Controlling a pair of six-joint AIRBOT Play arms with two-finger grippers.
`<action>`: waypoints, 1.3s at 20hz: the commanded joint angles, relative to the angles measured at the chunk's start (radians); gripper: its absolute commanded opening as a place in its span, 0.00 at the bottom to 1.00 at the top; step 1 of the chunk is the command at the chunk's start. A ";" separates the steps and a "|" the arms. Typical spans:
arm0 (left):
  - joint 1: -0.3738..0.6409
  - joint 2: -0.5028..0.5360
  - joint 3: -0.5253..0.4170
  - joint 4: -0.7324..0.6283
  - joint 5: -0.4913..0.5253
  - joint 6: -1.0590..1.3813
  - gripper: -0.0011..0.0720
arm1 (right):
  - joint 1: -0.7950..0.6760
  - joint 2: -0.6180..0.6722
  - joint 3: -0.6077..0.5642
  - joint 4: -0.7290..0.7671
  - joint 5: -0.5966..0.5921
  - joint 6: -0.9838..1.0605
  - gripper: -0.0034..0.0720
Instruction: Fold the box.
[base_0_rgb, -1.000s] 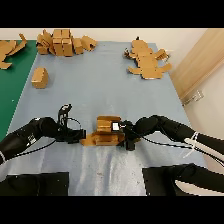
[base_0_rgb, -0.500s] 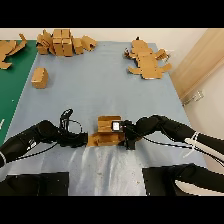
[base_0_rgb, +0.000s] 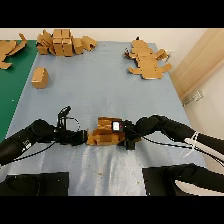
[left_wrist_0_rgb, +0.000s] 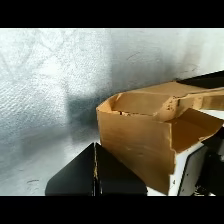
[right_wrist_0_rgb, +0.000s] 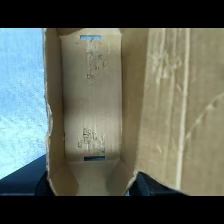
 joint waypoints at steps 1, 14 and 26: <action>0.008 0.008 0.000 -0.084 0.005 0.102 0.03 | 0.001 0.000 0.000 -0.001 -0.001 -0.001 0.73; -0.065 0.008 0.016 -0.075 0.032 0.009 0.02 | 0.001 0.000 0.000 -0.001 -0.002 -0.001 0.73; -0.373 -0.021 0.210 0.678 0.015 -0.801 0.02 | 0.001 0.000 0.000 -0.001 -0.002 0.000 0.73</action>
